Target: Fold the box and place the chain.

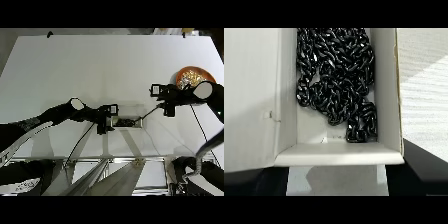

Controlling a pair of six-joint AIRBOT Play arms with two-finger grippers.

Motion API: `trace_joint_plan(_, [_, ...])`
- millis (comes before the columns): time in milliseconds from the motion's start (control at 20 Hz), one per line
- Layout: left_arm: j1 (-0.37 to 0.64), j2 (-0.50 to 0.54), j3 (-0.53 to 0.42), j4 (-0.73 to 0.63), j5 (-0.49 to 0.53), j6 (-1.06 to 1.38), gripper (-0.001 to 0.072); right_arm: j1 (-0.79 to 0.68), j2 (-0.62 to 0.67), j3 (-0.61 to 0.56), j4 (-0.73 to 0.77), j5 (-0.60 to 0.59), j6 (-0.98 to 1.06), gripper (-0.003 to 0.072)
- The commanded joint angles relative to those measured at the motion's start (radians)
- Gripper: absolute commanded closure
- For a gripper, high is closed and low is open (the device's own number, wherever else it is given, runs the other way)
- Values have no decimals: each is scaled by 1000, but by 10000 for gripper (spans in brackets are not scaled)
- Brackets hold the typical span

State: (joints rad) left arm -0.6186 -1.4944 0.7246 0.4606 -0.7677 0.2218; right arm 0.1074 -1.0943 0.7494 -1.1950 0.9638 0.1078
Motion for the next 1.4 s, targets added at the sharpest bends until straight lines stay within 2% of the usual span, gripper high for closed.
trace_joint_plan(0, [0,0,0,0,0,0,348,-9,-97,-4,-3,-42,-13,428])
trace_joint_plan(300, [0,0,0,0,0,0,348,-9,-210,-4,-2,-89,-13,440])
trace_joint_plan(400, [0,0,0,0,0,0,348,-9,-224,-4,-2,-95,-13,469])
trace_joint_plan(750, [0,0,0,0,0,0,348,-9,-258,-4,-5,-87,-12,470])
trace_joint_plan(900, [0,0,0,0,0,0,348,-9,-259,-4,-8,-68,-13,549])
trace_joint_plan(950, [0,0,0,0,0,0,348,-9,-259,-4,-11,-56,-13,624])
trace_joint_plan(1050, [0,0,0,0,0,0,348,-9,-257,-4,-26,-24,-12,668])
trace_joint_plan(1350, [0,0,0,0,0,0,348,-9,-179,-4,-54,75,-13,668])
